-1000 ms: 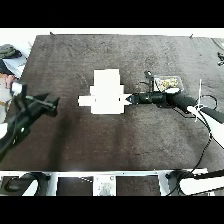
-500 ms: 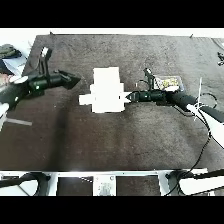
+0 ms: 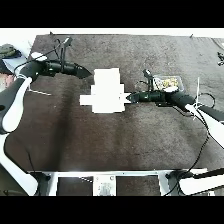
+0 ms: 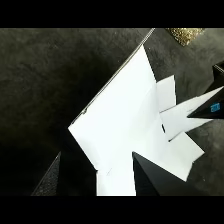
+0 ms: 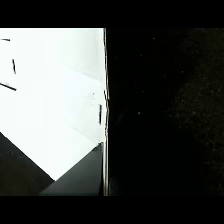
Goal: Fold the box and place the chain.
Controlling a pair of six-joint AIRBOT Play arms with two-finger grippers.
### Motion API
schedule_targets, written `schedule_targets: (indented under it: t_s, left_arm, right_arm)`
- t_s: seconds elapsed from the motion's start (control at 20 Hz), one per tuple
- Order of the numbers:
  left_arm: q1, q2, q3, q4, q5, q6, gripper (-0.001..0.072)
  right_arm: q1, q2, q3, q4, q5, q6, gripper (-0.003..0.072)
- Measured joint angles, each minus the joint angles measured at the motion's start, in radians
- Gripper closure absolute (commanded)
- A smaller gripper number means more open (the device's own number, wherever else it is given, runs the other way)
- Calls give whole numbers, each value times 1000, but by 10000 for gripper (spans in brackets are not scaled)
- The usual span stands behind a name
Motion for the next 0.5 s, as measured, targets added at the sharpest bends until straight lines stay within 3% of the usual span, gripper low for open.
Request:
schedule_targets:
  t_s: [0.2, 0.5]
  left_arm:
    - [-7, -109, 107, 24, -79, -82, 213]
    - [-43, -206, 146, 46, -106, -114, 215]
  right_arm:
    - [0, 0, 0, 0, -3, -7, 698]
    - [0, 0, 0, 0, -6, -17, 698]
